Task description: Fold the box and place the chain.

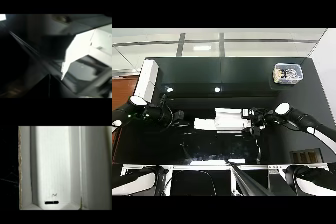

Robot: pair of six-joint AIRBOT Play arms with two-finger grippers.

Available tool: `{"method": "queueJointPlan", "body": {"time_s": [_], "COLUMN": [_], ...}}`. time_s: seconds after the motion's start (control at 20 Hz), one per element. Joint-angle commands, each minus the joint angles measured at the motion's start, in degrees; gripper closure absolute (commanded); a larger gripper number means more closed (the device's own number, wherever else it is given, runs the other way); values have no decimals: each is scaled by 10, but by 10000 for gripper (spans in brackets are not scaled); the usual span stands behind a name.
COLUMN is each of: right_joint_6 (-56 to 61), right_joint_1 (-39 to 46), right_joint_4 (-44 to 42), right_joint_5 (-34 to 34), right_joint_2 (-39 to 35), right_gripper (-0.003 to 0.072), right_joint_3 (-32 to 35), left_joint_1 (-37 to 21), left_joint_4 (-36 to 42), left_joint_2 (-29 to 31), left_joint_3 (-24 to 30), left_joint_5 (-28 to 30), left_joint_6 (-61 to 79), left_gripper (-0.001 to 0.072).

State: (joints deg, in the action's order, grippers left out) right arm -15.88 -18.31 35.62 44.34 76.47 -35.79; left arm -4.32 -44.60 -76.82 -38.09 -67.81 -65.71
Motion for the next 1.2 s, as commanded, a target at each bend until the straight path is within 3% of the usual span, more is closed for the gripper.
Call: {"method": "queueJointPlan", "body": {"time_s": [0.0, 0.15, 0.3, 0.65, 0.7, 0.75, 0.8, 0.85, 1.15], "right_joint_6": [0, 0, 0, 0, 0, 0, 0, 0, 0], "right_joint_1": [0, 0, 0, 0, 0, 0, 0, 0, 0], "right_joint_4": [0, 0, 0, 0, 0, 0, 0, 0, 0], "right_joint_5": [0, 0, 0, 0, 0, 0, 0, 0, 0], "right_joint_2": [0, 0, 0, 0, 0, 0, 0, 0, 0], "right_gripper": [519, 519, 519, 519, 519, 519, 519, 519, 519], "right_joint_3": [0, 0, 0, 0, 0, 0, 0, 0, 0], "left_joint_1": [7, 70, 119, 138, 138, 139, 140, 143, 191], "left_joint_4": [75, 135, 141, 140, 140, 140, 140, 139, 114], "left_joint_2": [-61, -94, -102, -102, -102, -102, -102, -102, -101], "left_joint_3": [7, -6, -25, -73, -83, -93, -101, -108, -130], "left_joint_5": [-15, -5, -2, -28, -37, -48, -57, -62, -31], "left_joint_6": [-29, 23, 63, 113, 113, 113, 112, 105, 13], "left_gripper": [685, 685, 685, 683, 653, 470, 222, 117, 159]}}
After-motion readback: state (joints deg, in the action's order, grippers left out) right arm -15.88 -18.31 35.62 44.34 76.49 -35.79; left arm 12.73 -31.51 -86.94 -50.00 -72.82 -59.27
